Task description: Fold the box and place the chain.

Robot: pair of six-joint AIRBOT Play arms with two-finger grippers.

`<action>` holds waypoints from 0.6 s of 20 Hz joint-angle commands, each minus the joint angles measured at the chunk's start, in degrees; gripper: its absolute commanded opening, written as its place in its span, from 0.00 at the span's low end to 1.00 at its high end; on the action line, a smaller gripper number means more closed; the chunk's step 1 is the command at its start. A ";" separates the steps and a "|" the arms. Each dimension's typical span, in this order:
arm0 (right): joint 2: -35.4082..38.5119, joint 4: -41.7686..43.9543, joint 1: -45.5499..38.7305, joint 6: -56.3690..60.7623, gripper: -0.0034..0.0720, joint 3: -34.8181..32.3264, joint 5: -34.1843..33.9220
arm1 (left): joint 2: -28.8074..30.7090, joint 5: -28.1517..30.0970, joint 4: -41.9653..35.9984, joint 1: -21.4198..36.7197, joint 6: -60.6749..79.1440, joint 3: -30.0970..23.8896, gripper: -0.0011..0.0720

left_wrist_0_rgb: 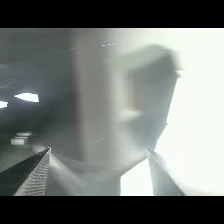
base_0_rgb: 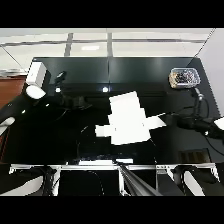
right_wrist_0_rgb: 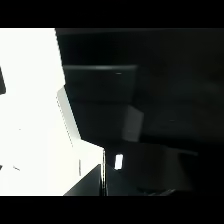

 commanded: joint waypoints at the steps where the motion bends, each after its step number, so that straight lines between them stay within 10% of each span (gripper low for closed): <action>1: 1.05 1.46 8.46 3.10 0.07 -2.16 -8.98 | -10.71 -8.87 -16.15 -0.70 11.80 5.90 0.98; 12: 1.05 2.27 9.88 3.13 0.07 -2.16 -9.20 | -23.58 -22.77 -18.10 -7.37 24.94 10.43 0.96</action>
